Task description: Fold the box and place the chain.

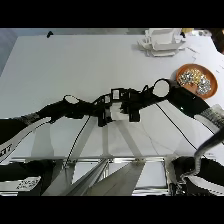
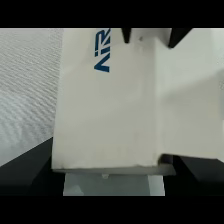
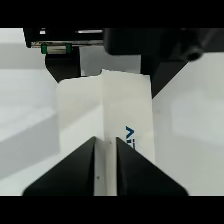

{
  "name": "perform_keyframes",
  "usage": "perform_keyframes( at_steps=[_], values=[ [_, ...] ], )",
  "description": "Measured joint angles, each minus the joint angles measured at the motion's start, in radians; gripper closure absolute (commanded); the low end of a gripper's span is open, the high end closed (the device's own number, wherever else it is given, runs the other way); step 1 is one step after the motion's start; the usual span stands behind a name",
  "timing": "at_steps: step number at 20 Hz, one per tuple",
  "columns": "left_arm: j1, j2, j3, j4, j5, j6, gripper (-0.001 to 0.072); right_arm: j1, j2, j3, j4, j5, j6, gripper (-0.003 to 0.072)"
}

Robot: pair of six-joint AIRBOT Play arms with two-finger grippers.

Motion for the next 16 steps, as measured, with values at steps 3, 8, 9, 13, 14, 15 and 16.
perform_keyframes(
  at_steps=[3, 8, 9, 13, 14, 15, 16],
  values=[
    [0.0, 0.0, 0.0, 0.0, 0.0, 0.0, 0.0457, 0.0, -0.001, 0.0, -0.012, -0.006, 0.003, 0.0656],
    [0.0, 0.0, 0.0, 0.0, 0.0, 0.0, 0.0457, 0.0, 0.006, 0.0, -0.026, -0.026, 0.008, 0.0657],
    [0.0, 0.0, 0.0, 0.0, 0.0, 0.001, 0.0457, 0.0, 0.01, 0.0, -0.028, -0.034, 0.01, 0.0657],
    [0.001, 0.0, 0.0, 0.0, 0.0, 0.0, 0.0457, 0.0, 0.013, 0.0, -0.035, -0.06, 0.022, 0.0656],
    [0.001, 0.0, 0.0, -0.001, 0.002, 0.0, 0.0457, 0.0, 0.008, 0.0, -0.037, -0.064, 0.027, 0.0656],
    [0.001, 0.0, 0.0, -0.001, 0.003, 0.0, 0.0457, 0.0, 0.004, -0.001, -0.039, -0.071, 0.029, 0.0654],
    [0.002, 0.0, 0.0, -0.002, 0.005, 0.0, 0.0457, 0.0, 0.002, -0.001, -0.039, -0.08, 0.031, 0.0654]
  ],
)
